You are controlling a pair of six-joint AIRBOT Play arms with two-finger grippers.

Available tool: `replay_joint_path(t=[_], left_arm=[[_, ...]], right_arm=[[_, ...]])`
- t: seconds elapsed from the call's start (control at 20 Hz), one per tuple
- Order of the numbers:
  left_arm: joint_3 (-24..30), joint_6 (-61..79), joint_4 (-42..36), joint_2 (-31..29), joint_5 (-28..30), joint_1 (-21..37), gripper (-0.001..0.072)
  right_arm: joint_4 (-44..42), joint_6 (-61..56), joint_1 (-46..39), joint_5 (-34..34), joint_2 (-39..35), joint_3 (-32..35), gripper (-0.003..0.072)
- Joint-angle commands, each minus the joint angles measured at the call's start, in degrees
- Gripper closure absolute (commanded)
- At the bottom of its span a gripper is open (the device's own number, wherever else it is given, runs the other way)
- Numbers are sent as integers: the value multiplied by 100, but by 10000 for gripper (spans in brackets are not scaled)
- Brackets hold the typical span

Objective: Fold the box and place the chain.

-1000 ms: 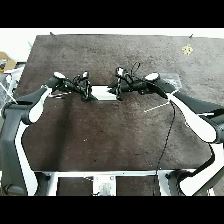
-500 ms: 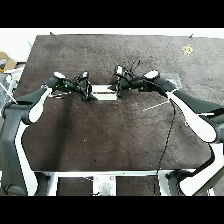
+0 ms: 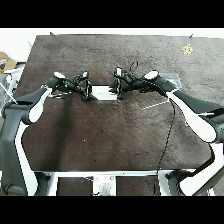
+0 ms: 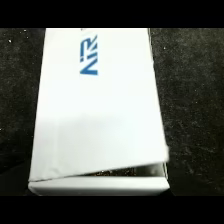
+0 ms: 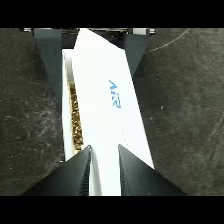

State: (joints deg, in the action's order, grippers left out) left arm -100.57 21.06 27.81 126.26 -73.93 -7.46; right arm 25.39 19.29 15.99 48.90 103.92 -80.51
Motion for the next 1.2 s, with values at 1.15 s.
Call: replay_joint_path(t=[1.15], left_arm=[[-2, -2, 2, 4, -2, 2, 319]], right_arm=[[-675, -691, 227, -2, 428, 68, 669]])
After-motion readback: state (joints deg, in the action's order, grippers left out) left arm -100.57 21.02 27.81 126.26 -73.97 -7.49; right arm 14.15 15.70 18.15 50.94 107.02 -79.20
